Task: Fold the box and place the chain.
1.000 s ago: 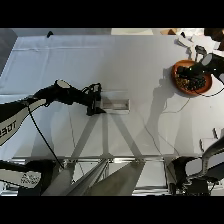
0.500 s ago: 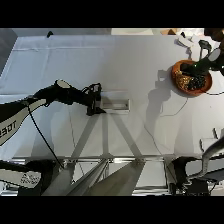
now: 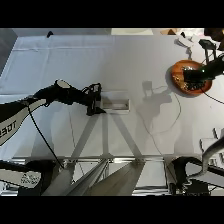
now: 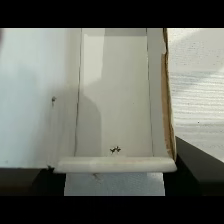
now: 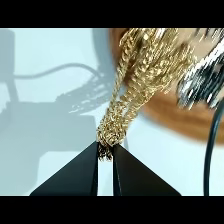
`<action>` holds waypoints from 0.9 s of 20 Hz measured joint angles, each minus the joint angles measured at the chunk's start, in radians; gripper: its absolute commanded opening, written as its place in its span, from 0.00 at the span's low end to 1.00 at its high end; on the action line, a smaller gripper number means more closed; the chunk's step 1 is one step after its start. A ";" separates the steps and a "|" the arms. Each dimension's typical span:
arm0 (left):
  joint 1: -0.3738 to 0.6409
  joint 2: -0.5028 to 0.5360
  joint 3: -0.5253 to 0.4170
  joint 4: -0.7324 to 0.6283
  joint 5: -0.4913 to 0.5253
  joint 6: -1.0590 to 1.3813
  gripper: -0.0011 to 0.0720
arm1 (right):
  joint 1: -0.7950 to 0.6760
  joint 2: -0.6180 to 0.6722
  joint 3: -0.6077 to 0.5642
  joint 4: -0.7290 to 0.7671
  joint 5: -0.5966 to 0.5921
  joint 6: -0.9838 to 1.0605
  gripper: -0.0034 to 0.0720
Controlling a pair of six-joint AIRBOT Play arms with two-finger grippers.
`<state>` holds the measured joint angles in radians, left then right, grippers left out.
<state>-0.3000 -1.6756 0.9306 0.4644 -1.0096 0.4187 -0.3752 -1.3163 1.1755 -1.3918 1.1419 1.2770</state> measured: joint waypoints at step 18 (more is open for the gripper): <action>0.000 0.000 0.000 0.000 0.000 0.000 0.46 | 0.529 0.213 -0.234 0.012 -0.039 0.084 0.05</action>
<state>-0.3000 -1.6756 0.9306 0.4644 -1.0096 0.4187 0.1535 -1.1034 0.9417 -1.3796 1.1027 1.3613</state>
